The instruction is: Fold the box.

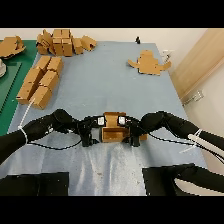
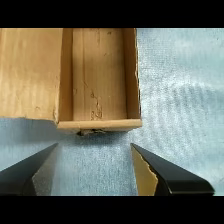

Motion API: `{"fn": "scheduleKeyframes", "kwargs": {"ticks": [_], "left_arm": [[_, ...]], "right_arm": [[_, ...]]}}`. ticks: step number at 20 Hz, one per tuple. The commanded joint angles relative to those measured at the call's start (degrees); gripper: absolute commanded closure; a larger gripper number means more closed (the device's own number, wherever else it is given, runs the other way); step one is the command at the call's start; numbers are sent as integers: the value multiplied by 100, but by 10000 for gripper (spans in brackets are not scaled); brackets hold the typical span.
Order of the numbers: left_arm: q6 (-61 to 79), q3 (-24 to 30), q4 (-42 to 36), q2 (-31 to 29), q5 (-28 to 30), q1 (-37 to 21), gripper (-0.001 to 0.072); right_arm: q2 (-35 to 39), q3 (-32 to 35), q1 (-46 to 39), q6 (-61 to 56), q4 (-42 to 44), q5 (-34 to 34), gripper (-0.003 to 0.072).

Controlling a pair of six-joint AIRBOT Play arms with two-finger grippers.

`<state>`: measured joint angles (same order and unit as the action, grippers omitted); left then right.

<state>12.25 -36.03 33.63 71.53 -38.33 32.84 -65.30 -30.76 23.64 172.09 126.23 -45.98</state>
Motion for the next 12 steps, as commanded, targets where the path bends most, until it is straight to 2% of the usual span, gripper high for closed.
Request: {"fn": "scheduleKeyframes", "kwargs": {"ticks": [1, 5, 12], "left_arm": [[-236, 0, 186, -33, -11, 79, 13], [-92, -4, 7, -31, 155, 286, 13], [-87, -4, -291, 48, 302, 291, 13]], "right_arm": [[0, 2, -2, 0, 0, 2, 236], [0, 2, -2, 0, 0, 4, 236], [0, 2, -2, 0, 0, 4, 236]]}}
